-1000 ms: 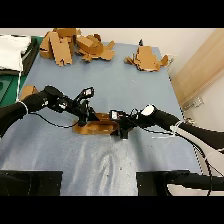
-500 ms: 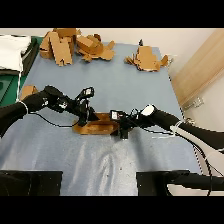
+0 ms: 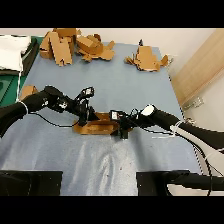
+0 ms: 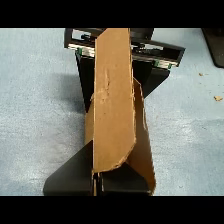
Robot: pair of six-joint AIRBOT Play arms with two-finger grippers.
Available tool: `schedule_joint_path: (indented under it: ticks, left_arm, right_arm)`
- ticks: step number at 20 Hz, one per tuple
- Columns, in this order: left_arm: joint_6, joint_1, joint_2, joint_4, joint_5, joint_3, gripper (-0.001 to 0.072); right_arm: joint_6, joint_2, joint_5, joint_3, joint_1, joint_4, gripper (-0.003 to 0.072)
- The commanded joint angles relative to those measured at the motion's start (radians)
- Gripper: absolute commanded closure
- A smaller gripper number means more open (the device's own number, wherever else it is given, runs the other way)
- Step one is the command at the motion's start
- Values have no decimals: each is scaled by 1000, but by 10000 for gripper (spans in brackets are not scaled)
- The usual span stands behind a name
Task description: Fold the box.
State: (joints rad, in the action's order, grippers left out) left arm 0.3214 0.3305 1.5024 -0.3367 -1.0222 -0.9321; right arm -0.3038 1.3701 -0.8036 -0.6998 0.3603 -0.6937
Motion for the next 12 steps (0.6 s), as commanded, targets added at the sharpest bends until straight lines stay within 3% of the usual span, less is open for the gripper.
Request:
schedule_joint_path:
  ticks: [1, 3, 4, 5, 6, 7, 12]
  left_arm:
    - [-25, 0, 0, 0, 2, 0, 700]
    - [-81, -3, 0, 0, 18, 0, 699]
    - [-114, -7, 0, 0, 26, -4, 636]
    - [-171, -12, 0, 7, 39, -11, 343]
    - [-269, -15, 0, 17, 49, -20, 196]
    - [-336, -23, 0, 14, 42, -30, 162]
    - [-388, -71, 0, -3, -12, -39, 163]
  right_arm:
    - [-1, 0, 0, 1, 1, -4, 294]
    - [-1, 0, 0, 1, 1, -4, 294]
    - [-1, 0, 0, 1, 1, -4, 295]
    - [0, 0, 0, 1, 1, -4, 294]
    - [0, 0, 0, 1, 1, -6, 294]
    - [0, 0, 0, 1, 1, -6, 294]
    - [0, -16, 0, 1, 1, -7, 294]
